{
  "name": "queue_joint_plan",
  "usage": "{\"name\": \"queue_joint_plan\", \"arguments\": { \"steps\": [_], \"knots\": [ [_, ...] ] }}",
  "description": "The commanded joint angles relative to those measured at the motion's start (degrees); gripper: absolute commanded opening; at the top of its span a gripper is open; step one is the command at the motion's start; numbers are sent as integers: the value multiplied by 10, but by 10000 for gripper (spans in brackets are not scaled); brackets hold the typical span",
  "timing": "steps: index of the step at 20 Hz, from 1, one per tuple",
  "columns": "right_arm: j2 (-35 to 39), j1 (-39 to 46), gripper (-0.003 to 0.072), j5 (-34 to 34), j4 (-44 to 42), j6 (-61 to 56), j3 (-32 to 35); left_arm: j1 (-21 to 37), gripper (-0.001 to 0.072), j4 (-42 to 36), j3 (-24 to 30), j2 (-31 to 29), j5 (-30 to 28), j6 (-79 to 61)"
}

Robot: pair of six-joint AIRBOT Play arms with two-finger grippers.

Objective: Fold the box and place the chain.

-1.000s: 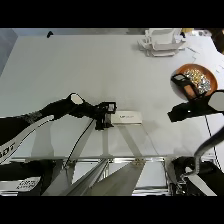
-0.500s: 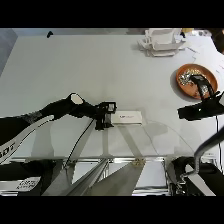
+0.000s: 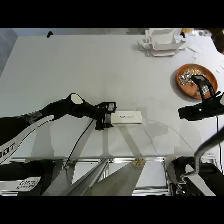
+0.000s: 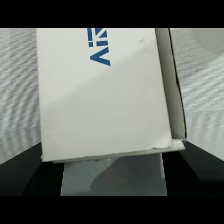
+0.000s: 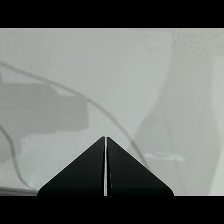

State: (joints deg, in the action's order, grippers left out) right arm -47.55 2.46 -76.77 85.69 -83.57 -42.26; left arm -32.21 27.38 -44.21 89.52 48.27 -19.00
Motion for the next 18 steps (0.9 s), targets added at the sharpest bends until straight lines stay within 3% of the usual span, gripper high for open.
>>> {"name": "queue_joint_plan", "arguments": {
  "steps": [1, 3, 8, 13, 18],
  "knots": [
    [0, 0, 17, 0, 0, 0, 0, 0, 81, -25, -1, -1, 18, -1],
    [0, 0, 17, 0, 0, 0, 0, 3, 7, -33, -1, -10, 17, 0],
    [0, 0, 17, 0, 0, 0, 0, 53, 7, -21, -1, -129, 8, 41],
    [0, 0, 17, 0, 0, 0, 0, 190, 7, 7, -1, -277, -31, 172],
    [0, 0, 17, 0, 0, 0, 0, 356, 8, 168, -1, -339, -34, 377]
  ]
}}
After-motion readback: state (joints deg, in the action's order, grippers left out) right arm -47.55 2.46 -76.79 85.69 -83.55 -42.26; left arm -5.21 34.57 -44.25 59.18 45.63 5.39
